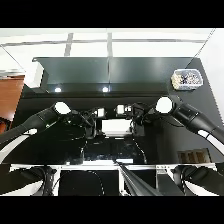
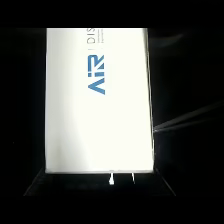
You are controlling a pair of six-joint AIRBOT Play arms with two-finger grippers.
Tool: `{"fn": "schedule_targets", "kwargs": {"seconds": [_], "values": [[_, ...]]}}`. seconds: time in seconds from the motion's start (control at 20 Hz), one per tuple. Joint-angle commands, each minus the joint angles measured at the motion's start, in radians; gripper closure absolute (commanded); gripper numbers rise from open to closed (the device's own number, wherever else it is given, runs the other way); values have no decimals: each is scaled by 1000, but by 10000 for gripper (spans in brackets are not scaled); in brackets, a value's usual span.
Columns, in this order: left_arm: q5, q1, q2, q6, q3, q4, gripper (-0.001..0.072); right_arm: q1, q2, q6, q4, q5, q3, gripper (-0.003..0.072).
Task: Fold the box and place the chain.
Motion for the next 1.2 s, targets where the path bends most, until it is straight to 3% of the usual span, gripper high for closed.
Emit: {"fn": "schedule_targets", "kwargs": {"seconds": [0.0, 0.2, 0.25, 0.3, 0.35, 0.4, 0.55, 0.65, 1.15], "values": [[4, 0, 0, -1, 0, 0, 265, 0, 49, 12, 19, -7, 2, 67], [4, 0, 0, -1, 0, 0, 265, -6, 143, 254, 23, 13, 2, 74], [4, 0, 0, -1, 0, 0, 265, -15, 147, 387, 23, 37, 2, 166], [4, 0, 0, -1, 0, 0, 265, -27, 145, 533, 27, 73, -3, 440], [4, 0, 0, -1, 0, 0, 265, -39, 144, 627, 53, 91, -24, 667], [4, 0, 0, -1, 0, 0, 265, -52, 144, 670, 125, 88, -57, 677], [4, 0, 0, -1, 0, 0, 265, -96, 144, 675, 529, -4, -201, 677], [4, 0, 0, -1, 0, 0, 265, -95, 138, 676, 679, -66, -265, 677], [4, 0, 0, -1, 0, 0, 265, -95, -37, 676, 716, -101, -275, 676]]}}
